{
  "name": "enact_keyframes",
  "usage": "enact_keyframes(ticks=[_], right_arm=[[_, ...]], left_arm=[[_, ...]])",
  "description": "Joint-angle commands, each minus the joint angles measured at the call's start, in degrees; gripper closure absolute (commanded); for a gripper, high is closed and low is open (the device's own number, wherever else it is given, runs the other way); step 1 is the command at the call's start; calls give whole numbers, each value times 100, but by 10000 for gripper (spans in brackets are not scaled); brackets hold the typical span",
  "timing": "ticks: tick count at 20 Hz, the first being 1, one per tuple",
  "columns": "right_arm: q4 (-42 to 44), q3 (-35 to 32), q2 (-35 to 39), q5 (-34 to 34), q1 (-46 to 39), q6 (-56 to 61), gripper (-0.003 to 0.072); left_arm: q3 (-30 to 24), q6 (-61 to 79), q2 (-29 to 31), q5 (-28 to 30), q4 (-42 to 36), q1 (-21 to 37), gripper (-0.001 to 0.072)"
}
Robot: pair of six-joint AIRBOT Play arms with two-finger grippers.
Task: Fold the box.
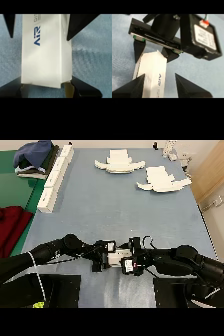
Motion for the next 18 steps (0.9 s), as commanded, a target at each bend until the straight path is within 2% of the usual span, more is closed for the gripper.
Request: enact_keyframes(ticks=[1,3,5,11,18], right_arm=[[-162,2,42,144,2,-4,96],[-238,2,39,254,2,0,98],[-238,2,-2,271,0,11,156],[-79,-13,-393,219,2,109,163],[31,-15,-422,66,2,109,163]], left_arm=[[4,2,2,0,4,-2,258],[4,2,2,0,4,-2,258],[4,2,2,2,4,-2,258],[4,2,2,0,4,-2,258],[4,2,2,2,4,-2,258]])
